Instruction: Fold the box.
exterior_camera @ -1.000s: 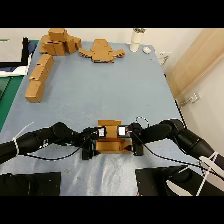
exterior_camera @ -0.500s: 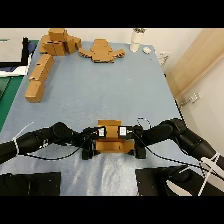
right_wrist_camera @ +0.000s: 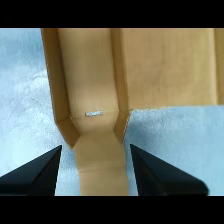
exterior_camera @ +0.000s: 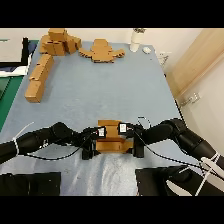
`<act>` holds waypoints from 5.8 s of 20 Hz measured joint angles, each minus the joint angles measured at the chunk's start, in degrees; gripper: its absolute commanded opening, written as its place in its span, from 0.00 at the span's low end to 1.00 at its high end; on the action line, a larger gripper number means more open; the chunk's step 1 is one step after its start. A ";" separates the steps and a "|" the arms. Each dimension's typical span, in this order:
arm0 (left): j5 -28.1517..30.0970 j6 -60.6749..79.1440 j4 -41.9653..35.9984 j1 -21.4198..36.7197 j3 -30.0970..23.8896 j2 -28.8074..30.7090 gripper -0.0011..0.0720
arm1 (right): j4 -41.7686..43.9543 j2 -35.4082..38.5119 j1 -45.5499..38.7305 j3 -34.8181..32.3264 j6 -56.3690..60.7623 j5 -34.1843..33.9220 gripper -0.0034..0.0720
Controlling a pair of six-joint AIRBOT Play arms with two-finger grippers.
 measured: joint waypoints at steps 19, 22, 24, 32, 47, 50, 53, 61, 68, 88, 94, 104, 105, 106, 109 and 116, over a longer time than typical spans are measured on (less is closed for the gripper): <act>0.15 -0.04 -0.02 0.00 0.00 0.00 0.86 | 5.22 -3.48 2.89 -0.02 -3.61 8.35 0.26; -0.13 0.04 0.04 0.00 0.00 0.00 0.86 | 6.32 -3.50 2.84 -0.02 -5.11 8.96 0.26; -0.04 0.04 0.02 0.00 0.00 0.00 0.86 | 7.26 -3.78 2.93 -0.02 -6.23 8.94 0.26; -0.04 0.09 0.02 0.00 0.00 0.00 0.86 | 8.68 -6.43 6.05 0.00 -7.56 9.11 0.59; 0.24 -0.04 -0.17 0.00 0.00 0.00 0.86 | -4.68 -3.23 6.67 4.63 18.45 0.04 0.05; 0.13 -0.07 -0.13 0.00 0.00 0.00 0.86 | -19.37 0.55 6.45 7.72 41.00 -7.76 0.05; 0.04 -0.04 -0.04 0.00 0.00 0.00 0.86 | -29.97 3.15 2.93 8.76 59.36 -14.78 0.05; 0.02 0.00 -0.02 0.00 0.00 0.00 0.86 | -15.58 2.93 -19.26 1.57 70.14 -15.80 0.05; 0.02 0.00 0.02 0.00 0.00 0.00 0.86 | -3.23 -2.34 -25.07 -3.04 63.10 -9.07 0.04; 0.00 0.00 -0.02 0.00 0.00 0.00 0.86 | -7.82 -3.50 -25.70 -2.03 63.63 -7.34 0.04; 0.02 0.00 0.00 0.00 0.00 0.00 0.86 | -3.30 -3.34 -25.70 -4.39 60.33 -6.43 0.05; 0.02 0.02 0.00 0.00 0.00 0.00 0.86 | 2.23 3.67 -25.75 -3.30 58.40 -10.01 0.04; 0.02 0.00 -0.02 0.00 0.00 0.00 0.86 | 2.86 3.74 -25.75 -3.37 58.25 -10.19 0.05; 0.02 0.00 0.00 0.00 0.00 0.00 0.86 | 3.48 3.48 -25.75 -3.56 57.92 -10.16 0.04; 0.00 0.02 0.00 0.00 0.00 0.00 0.86 | 6.08 1.20 -25.75 -4.50 56.02 -9.62 0.04; 0.00 0.02 0.00 0.00 0.00 0.00 0.86 | 11.21 -7.17 -25.73 -5.35 49.18 -6.47 0.04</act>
